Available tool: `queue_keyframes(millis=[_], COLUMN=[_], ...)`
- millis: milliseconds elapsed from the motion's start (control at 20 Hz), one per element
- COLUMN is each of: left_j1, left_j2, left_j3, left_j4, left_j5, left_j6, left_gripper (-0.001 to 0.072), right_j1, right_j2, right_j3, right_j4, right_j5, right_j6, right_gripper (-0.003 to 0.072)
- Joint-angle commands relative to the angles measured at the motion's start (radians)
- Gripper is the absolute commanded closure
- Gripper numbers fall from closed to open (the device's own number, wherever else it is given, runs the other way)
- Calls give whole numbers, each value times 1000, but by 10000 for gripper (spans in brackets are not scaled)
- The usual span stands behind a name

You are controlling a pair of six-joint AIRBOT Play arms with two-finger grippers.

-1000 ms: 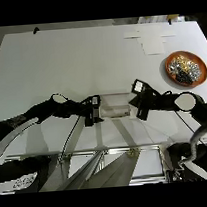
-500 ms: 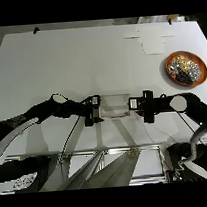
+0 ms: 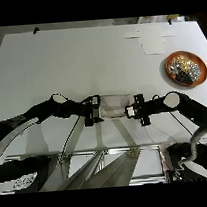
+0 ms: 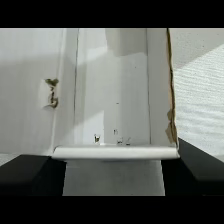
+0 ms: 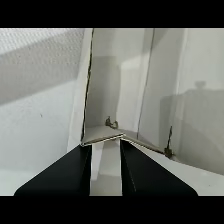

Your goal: Fold the box and place the chain.

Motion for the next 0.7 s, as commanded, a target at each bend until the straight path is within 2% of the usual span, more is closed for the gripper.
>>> queue_keyframes(millis=[0,200,350,500,550,650], left_j1=[0,0,0,0,0,0], left_j2=[1,1,1,1,1,1], left_j3=[0,0,0,0,0,0], left_j4=[0,0,0,0,0,0], left_j5=[0,0,0,0,0,0], left_j6=[0,0,0,0,0,0], left_gripper=[488,488,488,488,488,488], right_j1=[1,1,1,1,0,0], right_j2=[-18,-40,-51,-51,-51,-50], right_j3=[0,0,-5,-14,-14,-14], right_j4=[49,145,162,162,161,161], right_j5=[-40,-43,-33,-31,-30,-30], right_j6=[-23,-23,-22,-18,-14,14], right_gripper=[514,511,497,300,261,268])
